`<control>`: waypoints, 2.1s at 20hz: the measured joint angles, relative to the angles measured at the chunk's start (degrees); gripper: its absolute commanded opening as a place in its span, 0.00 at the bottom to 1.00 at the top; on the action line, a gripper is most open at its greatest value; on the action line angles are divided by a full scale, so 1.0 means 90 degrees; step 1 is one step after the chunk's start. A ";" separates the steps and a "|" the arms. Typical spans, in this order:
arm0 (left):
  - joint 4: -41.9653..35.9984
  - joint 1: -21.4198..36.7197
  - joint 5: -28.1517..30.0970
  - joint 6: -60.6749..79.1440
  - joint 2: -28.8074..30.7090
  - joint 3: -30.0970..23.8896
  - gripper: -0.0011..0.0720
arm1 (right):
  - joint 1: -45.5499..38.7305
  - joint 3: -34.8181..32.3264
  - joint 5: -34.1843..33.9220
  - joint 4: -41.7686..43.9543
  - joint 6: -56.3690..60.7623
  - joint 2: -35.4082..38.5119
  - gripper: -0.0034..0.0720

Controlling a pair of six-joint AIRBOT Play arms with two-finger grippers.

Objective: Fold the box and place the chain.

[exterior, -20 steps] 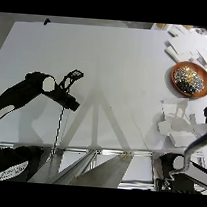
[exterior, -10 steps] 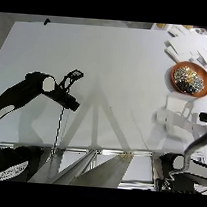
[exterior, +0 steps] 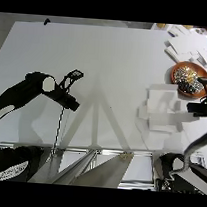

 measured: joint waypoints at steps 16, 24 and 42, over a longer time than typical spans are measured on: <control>-0.1887 0.0170 0.0231 0.1838 -0.0002 0.0000 0.77 | 0.4532 -0.1987 -0.2521 0.1960 0.1435 0.1705 0.07; -0.4410 0.0687 -0.0573 0.4294 -0.0199 -0.0046 0.78 | 0.4826 -0.2006 -0.2730 0.1982 0.1554 0.1717 0.07; -0.5610 0.0488 -0.0709 0.6013 -0.1758 -0.0165 0.02 | 0.4845 -0.2006 -0.2766 0.2038 0.1569 0.1717 0.07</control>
